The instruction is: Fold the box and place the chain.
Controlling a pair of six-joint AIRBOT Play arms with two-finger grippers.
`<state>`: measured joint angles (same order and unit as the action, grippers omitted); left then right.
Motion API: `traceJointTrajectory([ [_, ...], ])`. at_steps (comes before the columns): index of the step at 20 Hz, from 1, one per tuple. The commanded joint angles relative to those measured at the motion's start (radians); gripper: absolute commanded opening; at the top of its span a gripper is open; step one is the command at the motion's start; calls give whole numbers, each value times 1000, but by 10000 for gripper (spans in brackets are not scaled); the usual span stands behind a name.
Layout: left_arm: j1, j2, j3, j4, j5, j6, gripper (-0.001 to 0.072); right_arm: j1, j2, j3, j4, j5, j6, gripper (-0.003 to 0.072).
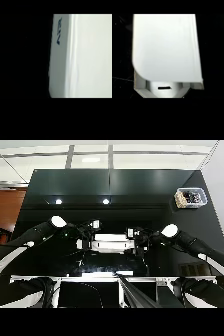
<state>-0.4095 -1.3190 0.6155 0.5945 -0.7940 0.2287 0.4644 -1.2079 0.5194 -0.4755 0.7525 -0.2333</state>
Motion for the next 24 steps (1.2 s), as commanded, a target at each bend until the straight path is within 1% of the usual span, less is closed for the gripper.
traceJointTrajectory([
  [1, 0, 0, 0, 0, 1, -1, 29, 6, -29, 0, -15, -8, 20, 623],
  [8, 0, 0, 0, 0, 1, -1, 29, 49, -31, 0, -58, -91, 91, 623],
  [10, 0, 0, 0, 0, 1, 0, 29, 52, -31, 0, -60, -95, 92, 623],
  [15, 0, 0, 0, 0, 1, -1, 29, 96, -36, 0, -127, -111, 119, 623],
  [22, 0, 0, 0, 0, 1, 0, 29, 97, -36, 0, -126, -117, 126, 622],
  [23, 0, 0, 0, 0, 1, -1, 29, 97, -36, 0, -126, -117, 125, 612],
  [24, 0, 0, 0, 0, 1, 0, 29, 97, -36, 0, -126, -117, 126, 488],
])
